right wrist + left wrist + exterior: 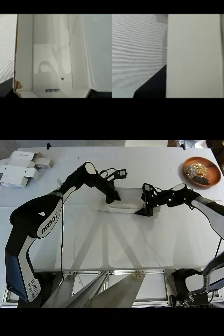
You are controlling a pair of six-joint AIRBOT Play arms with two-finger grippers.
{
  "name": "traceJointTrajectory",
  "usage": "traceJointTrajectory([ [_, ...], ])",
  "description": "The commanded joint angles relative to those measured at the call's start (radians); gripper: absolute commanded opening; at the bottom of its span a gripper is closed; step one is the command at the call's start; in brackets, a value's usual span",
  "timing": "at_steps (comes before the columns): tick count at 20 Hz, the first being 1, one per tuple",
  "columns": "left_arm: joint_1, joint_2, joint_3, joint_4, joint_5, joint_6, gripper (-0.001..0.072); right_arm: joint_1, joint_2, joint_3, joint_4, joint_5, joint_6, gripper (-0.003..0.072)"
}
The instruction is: Fold the box and place the chain.
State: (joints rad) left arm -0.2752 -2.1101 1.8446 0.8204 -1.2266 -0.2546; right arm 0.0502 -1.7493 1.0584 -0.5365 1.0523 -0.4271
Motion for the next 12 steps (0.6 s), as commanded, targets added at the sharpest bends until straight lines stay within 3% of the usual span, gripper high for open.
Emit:
traceJointTrajectory([
  [1,-0.001,-0.001,0.000,0.000,0.000,0.000,0.0014,0.000,-0.001,0.001,0.013,-0.024,0.040,0.0690],
  [12,-0.001,-0.001,0.000,0.000,0.000,0.000,0.0014,0.000,0.000,0.001,0.010,-0.024,0.053,0.0690],
])
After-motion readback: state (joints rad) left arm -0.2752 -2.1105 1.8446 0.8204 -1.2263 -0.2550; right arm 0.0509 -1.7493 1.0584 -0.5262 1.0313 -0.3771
